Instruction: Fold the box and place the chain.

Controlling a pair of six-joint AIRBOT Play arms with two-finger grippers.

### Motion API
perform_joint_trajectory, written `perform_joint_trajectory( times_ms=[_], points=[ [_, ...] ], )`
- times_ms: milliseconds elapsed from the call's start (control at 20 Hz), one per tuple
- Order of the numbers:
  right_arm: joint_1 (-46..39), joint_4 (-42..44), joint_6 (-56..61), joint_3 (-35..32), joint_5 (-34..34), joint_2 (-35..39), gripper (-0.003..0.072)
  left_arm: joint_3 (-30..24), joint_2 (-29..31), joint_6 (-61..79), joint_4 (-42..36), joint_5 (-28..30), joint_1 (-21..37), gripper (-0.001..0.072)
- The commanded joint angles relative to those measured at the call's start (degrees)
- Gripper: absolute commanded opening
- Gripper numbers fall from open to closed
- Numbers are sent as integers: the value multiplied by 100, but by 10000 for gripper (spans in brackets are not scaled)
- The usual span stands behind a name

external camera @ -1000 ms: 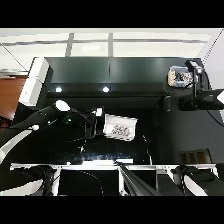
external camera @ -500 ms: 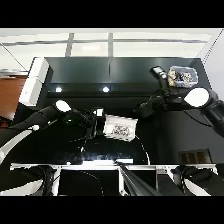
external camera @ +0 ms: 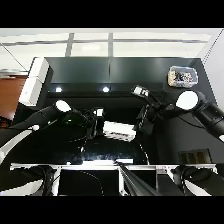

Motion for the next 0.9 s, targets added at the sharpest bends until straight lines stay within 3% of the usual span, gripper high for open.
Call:
perform_joint_trajectory(
  times_ms=[0,850],
  points=[
    [317,-68,-177,-229,-315,-4,714,0,-4,2,2,0,-2,369],
    [925,-264,-341,-249,-841,2,703,0,-4,2,4,-2,-2,369]
  ],
)
